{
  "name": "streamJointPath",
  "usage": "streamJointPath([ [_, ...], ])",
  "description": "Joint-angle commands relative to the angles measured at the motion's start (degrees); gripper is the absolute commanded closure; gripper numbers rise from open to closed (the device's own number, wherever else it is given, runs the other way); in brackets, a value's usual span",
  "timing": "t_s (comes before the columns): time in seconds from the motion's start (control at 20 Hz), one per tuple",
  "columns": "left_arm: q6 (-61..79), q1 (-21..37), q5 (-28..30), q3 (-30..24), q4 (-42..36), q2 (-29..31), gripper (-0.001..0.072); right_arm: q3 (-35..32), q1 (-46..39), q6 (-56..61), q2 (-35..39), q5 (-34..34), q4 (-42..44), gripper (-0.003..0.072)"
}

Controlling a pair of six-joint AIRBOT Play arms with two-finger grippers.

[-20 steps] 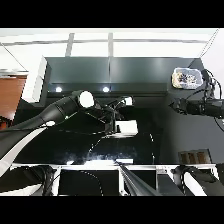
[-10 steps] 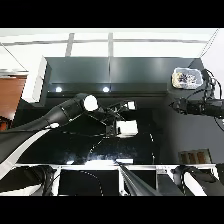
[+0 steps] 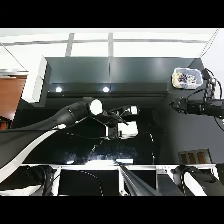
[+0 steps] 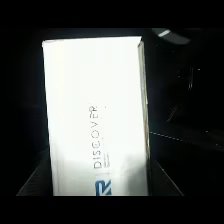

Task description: Fold the box and place the chain.

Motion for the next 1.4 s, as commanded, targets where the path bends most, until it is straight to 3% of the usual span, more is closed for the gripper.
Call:
streamJointPath([
  [0.0, -5.53, -1.68, 5.51, 0.0, 4.48, -2.51, 0.0002, 0.04, -0.02, -0.02, 0.04, -0.81, -0.02, 0.0674],
  [0.15, -6.58, -2.95, 5.9, 0.0, 5.79, -3.61, 0.001, 0.04, -0.02, 0.02, 0.04, -0.81, 0.0, 0.0674],
  [0.2, -7.32, -3.06, 5.7, 0.07, 5.81, -3.48, 0.0127, 0.04, -0.02, 0.0, 0.04, -0.79, 0.0, 0.0674],
  [0.25, -7.65, -2.91, 5.18, 0.09, 5.86, -3.13, 0.0344, 0.04, -0.02, 0.02, 0.04, -0.79, 0.0, 0.0674],
  [0.35, -9.99, -1.46, 3.13, 0.09, 6.38, -1.31, 0.042, 0.04, -0.02, 0.02, 0.04, -0.72, 0.0, 0.0674],
  [0.5, -20.74, 4.5, -4.39, -0.07, 11.72, 4.74, 0.042, 0.04, -0.02, 0.02, 0.04, 0.04, 0.0, 0.0674],
  [0.6, -25.11, 11.47, -9.44, -1.73, 13.25, 9.84, 0.042, 0.04, -0.02, 0.02, 0.04, 0.02, 0.2, 0.0674],
  [0.8, -32.94, 31.54, -17.62, -8.52, 14.56, 19.41, 0.042, 0.04, -0.02, -0.02, 0.04, 0.02, 0.2, 0.0674],
  [1.0, -40.48, 50.23, -27.04, -10.75, 23.54, 26.67, 0.042, 0.02, -0.02, -0.02, 0.04, 0.04, 0.2, 0.0674],
  [1.15, -40.76, 62.93, -25.79, -12.28, 24.28, 30.36, 0.042, 0.02, -0.02, -0.04, 0.04, 0.04, 0.17, 0.0674],
  [1.35, -37.46, 72.98, -16.35, -13.33, 23.12, 30.14, 0.042, 0.02, -0.02, -0.04, 0.04, 0.09, 0.17, 0.0674],
])
